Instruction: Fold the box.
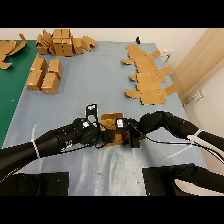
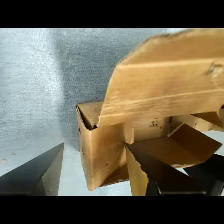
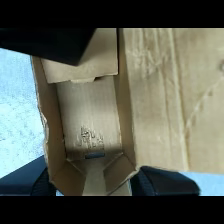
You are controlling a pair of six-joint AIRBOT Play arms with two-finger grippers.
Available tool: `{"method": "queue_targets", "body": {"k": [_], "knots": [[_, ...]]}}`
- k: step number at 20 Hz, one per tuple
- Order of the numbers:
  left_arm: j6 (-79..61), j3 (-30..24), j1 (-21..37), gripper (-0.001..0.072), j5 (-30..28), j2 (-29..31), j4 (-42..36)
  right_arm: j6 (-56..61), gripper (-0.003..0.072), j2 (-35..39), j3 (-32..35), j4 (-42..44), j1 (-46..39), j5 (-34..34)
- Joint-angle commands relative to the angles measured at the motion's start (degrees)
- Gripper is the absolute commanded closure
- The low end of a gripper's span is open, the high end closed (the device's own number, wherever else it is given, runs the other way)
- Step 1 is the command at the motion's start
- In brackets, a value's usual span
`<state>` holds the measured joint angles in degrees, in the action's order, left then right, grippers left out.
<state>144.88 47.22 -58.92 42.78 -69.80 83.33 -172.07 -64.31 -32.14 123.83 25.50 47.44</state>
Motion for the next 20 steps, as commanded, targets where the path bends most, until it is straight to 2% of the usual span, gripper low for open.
{"method": "queue_targets", "body": {"k": [1,4,9,12,18,19,20], "knots": [[0.5,0.9,-0.04,0.0117,3.45,-1.03,-0.09,0.0,0.01,0.0,0.0,0.02,-0.02,-0.02],[0.63,5.84,-0.04,0.0117,11.45,-4.87,0.7,0.0,0.0099,0.0,0.0,0.0,-0.02,0.0],[0.57,13.11,-0.04,0.0116,11.61,-11.74,0.94,0.0,0.0099,0.0,0.0,0.02,-0.02,0.0],[0.37,13.84,-0.04,0.0117,12.41,-14.27,1.49,0.0,0.0099,0.0,0.0,0.02,-0.02,0.02],[0.39,13.86,-0.02,0.0122,13.94,-14.6,1.51,0.0,0.0099,0.0,0.0,0.02,-0.02,0.0],[0.39,13.86,-0.02,0.0296,14.32,-14.6,1.44,0.0,0.0099,0.0,0.0,0.02,-0.02,0.0],[0.0,13.86,-0.02,0.0544,14.43,-14.6,1.44,0.0,0.0099,0.0,0.0,0.02,-0.02,0.0]]}}
